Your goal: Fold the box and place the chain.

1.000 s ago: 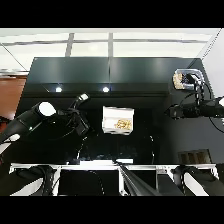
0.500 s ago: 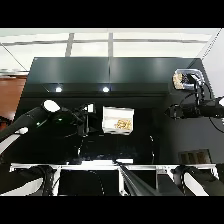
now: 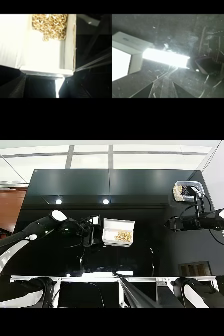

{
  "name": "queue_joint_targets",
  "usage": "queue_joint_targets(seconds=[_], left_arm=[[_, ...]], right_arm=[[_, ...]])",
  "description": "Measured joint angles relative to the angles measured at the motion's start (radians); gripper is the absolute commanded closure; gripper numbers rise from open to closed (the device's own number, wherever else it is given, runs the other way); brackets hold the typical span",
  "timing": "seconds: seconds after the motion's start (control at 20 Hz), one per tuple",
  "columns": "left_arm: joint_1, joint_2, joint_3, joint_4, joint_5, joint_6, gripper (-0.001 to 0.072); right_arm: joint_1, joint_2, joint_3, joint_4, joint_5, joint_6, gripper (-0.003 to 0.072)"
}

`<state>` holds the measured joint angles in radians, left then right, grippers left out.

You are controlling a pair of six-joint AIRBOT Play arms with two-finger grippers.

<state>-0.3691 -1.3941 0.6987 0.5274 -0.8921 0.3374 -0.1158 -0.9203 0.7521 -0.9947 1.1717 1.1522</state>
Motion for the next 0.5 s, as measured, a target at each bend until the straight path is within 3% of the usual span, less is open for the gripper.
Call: queue_joint_targets(seconds=[0.5], left_arm=[[-0.013,-0.023,0.025,-0.003,0.029,-0.05,-0.0001]], right_arm=[[0.0,0.0,0.0,0.0,0.006,0.0,0.0407]])
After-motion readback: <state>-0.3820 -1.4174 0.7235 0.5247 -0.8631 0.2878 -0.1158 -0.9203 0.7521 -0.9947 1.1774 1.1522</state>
